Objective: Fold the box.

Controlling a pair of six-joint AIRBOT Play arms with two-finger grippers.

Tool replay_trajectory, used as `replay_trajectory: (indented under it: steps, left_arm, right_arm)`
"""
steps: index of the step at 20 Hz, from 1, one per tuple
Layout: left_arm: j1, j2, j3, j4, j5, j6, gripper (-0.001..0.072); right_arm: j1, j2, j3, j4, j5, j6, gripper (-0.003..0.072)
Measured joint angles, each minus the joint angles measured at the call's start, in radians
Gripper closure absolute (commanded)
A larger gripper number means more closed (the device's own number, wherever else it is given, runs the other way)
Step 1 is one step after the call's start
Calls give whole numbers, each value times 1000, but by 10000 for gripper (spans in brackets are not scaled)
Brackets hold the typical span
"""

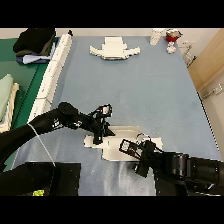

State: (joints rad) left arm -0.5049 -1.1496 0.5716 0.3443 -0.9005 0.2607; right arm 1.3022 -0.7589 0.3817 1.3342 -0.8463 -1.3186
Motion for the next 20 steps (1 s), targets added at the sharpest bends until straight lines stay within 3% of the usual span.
replay_trajectory:
  steps: [9, 15, 20]
  left_arm:
    - [0, 0, 0, 0, 0, 0, 695]
    - [0, 0, 0, 0, 0, 0, 695]
    - [0, 0, 0, 0, 0, 0, 694]
  right_arm:
    - [-16, 84, 40, -148, -119, 220, -26]
    - [12, 71, 17, 9, -92, 45, -29]
    - [22, -49, 2, -1, -13, 14, -29]
